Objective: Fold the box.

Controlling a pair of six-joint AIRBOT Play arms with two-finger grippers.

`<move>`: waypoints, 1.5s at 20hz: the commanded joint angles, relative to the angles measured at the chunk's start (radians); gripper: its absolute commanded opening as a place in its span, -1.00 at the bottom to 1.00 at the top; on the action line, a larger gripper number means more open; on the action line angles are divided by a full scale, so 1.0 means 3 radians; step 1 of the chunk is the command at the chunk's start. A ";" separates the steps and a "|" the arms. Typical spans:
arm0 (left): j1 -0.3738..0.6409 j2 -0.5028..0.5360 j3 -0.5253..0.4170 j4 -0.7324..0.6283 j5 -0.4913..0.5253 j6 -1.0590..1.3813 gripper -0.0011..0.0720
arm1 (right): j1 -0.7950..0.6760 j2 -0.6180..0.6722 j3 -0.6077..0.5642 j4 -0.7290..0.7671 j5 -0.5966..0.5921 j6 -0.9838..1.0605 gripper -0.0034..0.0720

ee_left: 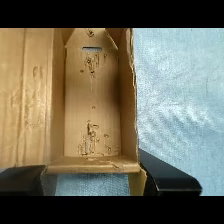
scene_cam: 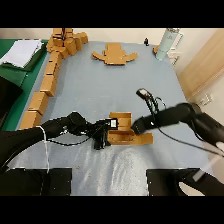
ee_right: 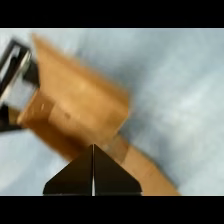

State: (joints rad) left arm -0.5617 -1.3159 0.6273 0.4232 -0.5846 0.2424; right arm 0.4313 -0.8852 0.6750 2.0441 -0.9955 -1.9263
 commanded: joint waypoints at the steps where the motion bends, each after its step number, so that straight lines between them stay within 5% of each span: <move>1: 0.0001 -0.0001 0.0004 0.0000 0.0000 0.0000 0.30 | 0.0004 0.0678 -0.0484 0.0036 -0.0521 -0.0646 -0.89; 2: 0.0001 -0.0001 0.0004 0.0000 0.0000 0.0000 0.30 | 0.0004 0.0828 -0.0632 -0.0039 -0.0521 -0.0755 -0.57; 4: 0.0001 -0.0001 0.0004 0.0000 0.0000 0.0000 0.30 | 0.0004 0.0958 -0.0851 -0.0223 -0.0331 -0.1083 0.55; 5: 0.0001 -0.0001 0.0004 0.0000 0.0000 0.0000 0.30 | 0.0004 0.0955 -0.0941 -0.0318 -0.0136 -0.1289 0.75; 9: 0.0001 -0.0001 0.0004 0.0000 0.0000 0.0001 0.30 | 0.0004 0.0730 -0.1099 -0.0326 0.0730 -0.2370 0.75; 13: 0.0001 -0.0001 0.0004 0.0000 0.0001 0.0000 0.30 | 0.0005 0.0366 -0.1099 0.0224 0.0932 -0.3003 0.68; 15: 0.0001 -0.0001 0.0004 0.0000 0.0001 0.0000 0.30 | 0.0064 0.0308 -0.1099 0.0332 0.1026 -0.3246 0.26; 18: 0.0001 -0.0001 0.0004 0.0000 0.0001 0.0000 0.30 | 0.0135 0.0287 -0.1099 0.0308 0.1158 -0.3271 0.18; 20: 0.0001 -0.0001 0.0004 0.0000 0.0001 0.0000 0.30 | 0.0151 0.0289 -0.1099 0.0315 0.1157 -0.3271 -0.31; 30: 0.0001 -0.0001 0.0004 0.0000 0.0000 0.0000 0.30 | 0.0243 0.0310 -0.1099 0.0224 0.1049 -0.2909 -0.29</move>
State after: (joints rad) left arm -0.5617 -1.3159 0.6273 0.4240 -0.5850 0.2436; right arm 0.5037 -0.7956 0.3458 2.1307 -0.6636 -2.8677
